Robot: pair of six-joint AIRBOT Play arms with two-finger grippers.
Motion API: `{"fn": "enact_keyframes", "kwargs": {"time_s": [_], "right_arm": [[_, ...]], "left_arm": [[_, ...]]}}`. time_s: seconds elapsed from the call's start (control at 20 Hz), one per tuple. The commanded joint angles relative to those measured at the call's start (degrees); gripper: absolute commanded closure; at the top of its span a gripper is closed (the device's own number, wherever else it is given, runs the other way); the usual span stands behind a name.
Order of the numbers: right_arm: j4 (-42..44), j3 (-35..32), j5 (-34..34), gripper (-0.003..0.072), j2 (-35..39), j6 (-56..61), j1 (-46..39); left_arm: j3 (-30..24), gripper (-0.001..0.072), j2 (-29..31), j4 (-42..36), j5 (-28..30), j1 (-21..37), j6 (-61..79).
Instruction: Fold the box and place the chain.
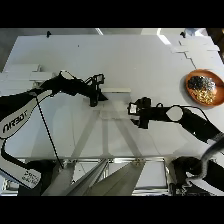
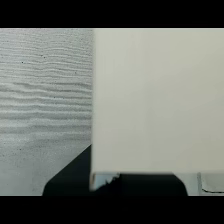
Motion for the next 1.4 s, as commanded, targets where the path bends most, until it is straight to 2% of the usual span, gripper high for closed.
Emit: {"fn": "enact_keyframes", "kwargs": {"time_s": [0.0, 0.15, 0.3, 0.45, 0.6, 0.7, 1.1, 1.25, 1.35], "right_arm": [[-1.05, -0.07, -1.51, -0.0003, -0.96, 0.00, 0.31], [-2.10, -0.07, -1.57, -0.0003, -2.93, 0.07, 1.09], [2.03, -0.07, -3.67, -0.0003, -5.57, 1.05, 2.29], [9.16, -0.07, -10.93, -0.0003, -5.90, 2.25, 2.60], [9.44, -0.04, -20.00, -0.0003, -5.09, 5.64, 2.60], [9.44, 0.00, -21.81, -0.0003, -4.55, 5.62, 2.60], [9.44, 0.72, -20.63, -0.0003, -4.66, 5.60, 0.33], [9.16, 1.99, -12.63, -0.0003, -5.70, 4.66, -1.88], [9.18, 2.43, -9.64, -0.0003, -6.12, 3.13, -2.69]], "left_arm": [[0.00, 0.0695, -0.04, 0.00, 0.02, -0.02, 0.02], [0.00, 0.0695, -0.04, 0.00, 0.02, -0.02, 0.02], [0.00, 0.0695, -0.04, 0.00, 0.02, -0.02, 0.02], [0.00, 0.0695, -0.04, 0.00, 0.02, -0.02, 0.02], [0.00, 0.0695, -0.04, 0.00, 0.02, -0.02, 0.02], [0.00, 0.0695, -0.04, 0.00, 0.00, -0.02, 0.02], [0.00, 0.0695, -0.04, 0.00, 0.00, -0.02, 0.02], [0.00, 0.0695, -0.04, 0.00, 0.02, -0.02, 0.02], [0.00, 0.0695, -0.04, 0.00, 0.02, -0.02, 0.02]]}}
